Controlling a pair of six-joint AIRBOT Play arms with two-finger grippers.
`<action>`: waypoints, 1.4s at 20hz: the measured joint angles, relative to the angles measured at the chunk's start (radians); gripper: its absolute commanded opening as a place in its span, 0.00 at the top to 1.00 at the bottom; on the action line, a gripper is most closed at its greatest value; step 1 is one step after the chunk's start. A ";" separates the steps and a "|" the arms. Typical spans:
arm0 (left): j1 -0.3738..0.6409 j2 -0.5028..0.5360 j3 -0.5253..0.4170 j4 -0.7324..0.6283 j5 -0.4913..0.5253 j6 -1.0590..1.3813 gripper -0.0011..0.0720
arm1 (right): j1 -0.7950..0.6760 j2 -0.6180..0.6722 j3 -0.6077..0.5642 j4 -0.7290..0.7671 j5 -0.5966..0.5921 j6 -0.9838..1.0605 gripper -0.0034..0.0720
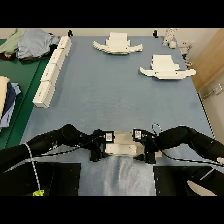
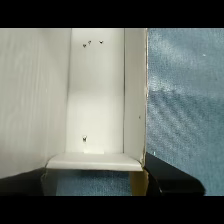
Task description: Fold the box.
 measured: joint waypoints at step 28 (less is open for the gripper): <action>0.000 0.000 0.000 -0.001 0.000 -0.001 0.28 | 0.109 -0.046 0.258 -0.005 0.172 1.492 0.70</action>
